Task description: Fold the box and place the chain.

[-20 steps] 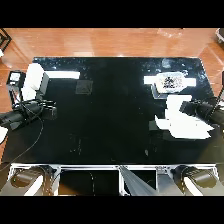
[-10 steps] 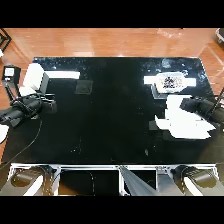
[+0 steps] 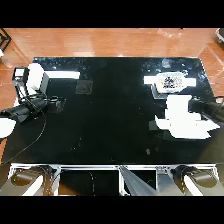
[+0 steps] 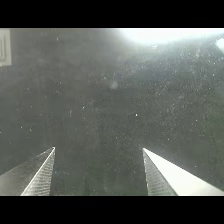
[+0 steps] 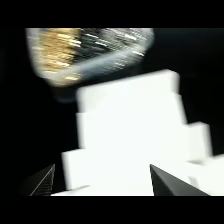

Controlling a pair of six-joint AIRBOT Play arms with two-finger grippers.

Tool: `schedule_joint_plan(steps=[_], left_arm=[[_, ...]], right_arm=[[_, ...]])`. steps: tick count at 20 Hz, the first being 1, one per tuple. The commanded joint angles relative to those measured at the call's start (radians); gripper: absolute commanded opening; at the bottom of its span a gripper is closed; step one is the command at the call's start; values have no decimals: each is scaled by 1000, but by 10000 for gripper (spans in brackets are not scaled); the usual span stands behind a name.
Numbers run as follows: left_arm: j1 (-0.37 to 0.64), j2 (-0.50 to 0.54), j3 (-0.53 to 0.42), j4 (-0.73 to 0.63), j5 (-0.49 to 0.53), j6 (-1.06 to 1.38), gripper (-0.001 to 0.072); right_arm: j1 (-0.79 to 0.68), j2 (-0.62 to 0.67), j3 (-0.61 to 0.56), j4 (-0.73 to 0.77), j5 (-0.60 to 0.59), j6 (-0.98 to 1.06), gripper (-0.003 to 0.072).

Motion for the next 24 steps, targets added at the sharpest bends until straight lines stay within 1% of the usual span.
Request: schedule_joint_plan(steps=[1,3,4,6,7,9,10,11,12,14,15,16,17,18,19,20,21,23,24], left_arm=[[0,-6,0,-3,-14,6,638],[-1,-6,0,-27,-16,3,638],[-1,-6,0,-36,-13,3,638],[-1,-6,0,-39,-16,3,638],[-1,-7,0,-39,-15,3,638],[-1,-13,0,-80,-19,4,638],[-1,-19,0,-95,-19,3,638],[-1,-26,0,-108,-18,3,638],[-1,-34,0,-122,-16,3,638],[-1,-57,0,-164,-14,3,638],[-1,-72,0,-202,-13,3,638],[-1,-86,0,-235,-14,4,638],[-1,-101,0,-270,-16,4,638],[-1,-114,0,-300,-16,3,638],[-1,-127,0,-323,-14,4,638],[-1,-139,0,-326,-12,4,638],[-1,-148,0,-326,-10,4,638],[-1,-161,0,-326,-11,4,638],[-1,-163,0,-326,-11,4,638]], right_arm=[[-247,-38,23,-132,159,-16,705],[-486,-97,35,-75,104,-60,705],[-606,-141,42,23,71,-121,705],[-810,-244,73,266,74,-285,705],[-893,-291,85,352,73,-361,705],[-1031,-380,123,369,69,-387,705],[-1093,-415,151,402,69,-424,705],[-1149,-448,183,468,76,-505,705],[-1191,-487,219,549,108,-618,705],[-1263,-598,307,641,225,-790,705],[-1278,-653,339,631,253,-809,704],[-1286,-695,352,627,252,-822,704],[-1287,-733,354,671,256,-888,704],[-1287,-780,357,773,296,-1005,704],[-1286,-839,375,893,372,-1118,704],[-1280,-896,405,951,411,-1135,704],[-1265,-959,455,950,454,-1124,704],[-1224,-1074,562,906,598,-1103,704],[-1202,-1118,603,887,632,-1087,704]])
